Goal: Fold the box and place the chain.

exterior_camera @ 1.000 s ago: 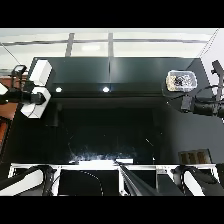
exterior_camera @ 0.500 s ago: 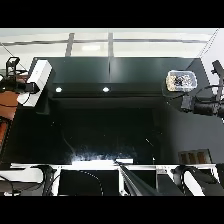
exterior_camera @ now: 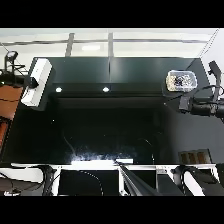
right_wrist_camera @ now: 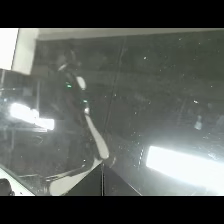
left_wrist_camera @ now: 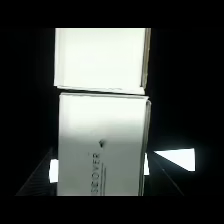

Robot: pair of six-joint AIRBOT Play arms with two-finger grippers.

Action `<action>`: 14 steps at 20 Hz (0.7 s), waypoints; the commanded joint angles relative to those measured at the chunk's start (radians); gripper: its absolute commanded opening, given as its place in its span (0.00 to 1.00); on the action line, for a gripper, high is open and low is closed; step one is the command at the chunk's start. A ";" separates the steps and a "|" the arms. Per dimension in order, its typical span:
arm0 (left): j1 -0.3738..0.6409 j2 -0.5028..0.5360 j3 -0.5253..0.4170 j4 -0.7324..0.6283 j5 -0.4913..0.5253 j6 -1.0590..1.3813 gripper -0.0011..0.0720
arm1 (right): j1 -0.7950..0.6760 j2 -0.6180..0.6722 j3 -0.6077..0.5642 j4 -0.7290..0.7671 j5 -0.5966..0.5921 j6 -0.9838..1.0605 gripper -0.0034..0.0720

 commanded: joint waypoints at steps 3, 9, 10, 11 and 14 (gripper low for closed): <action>-0.036 0.159 0.126 -0.005 -0.264 -0.129 0.97 | 0.008 0.001 0.005 -0.005 -0.118 -0.002 0.06; -0.183 0.409 0.032 -0.119 -0.423 -0.275 0.05 | 0.035 0.111 0.020 -0.378 -0.153 0.147 0.05; -0.235 0.486 -0.049 -0.129 -0.365 -0.274 0.05 | 0.053 0.161 0.004 -0.447 -0.194 0.190 0.06; -0.302 0.584 -0.164 -0.129 -0.272 -0.279 0.05 | 0.072 0.216 -0.028 -0.497 -0.257 0.220 0.05; -0.491 0.847 -0.542 -0.127 0.042 -0.359 0.05 | 0.114 0.284 -0.175 -0.566 -0.441 0.229 0.06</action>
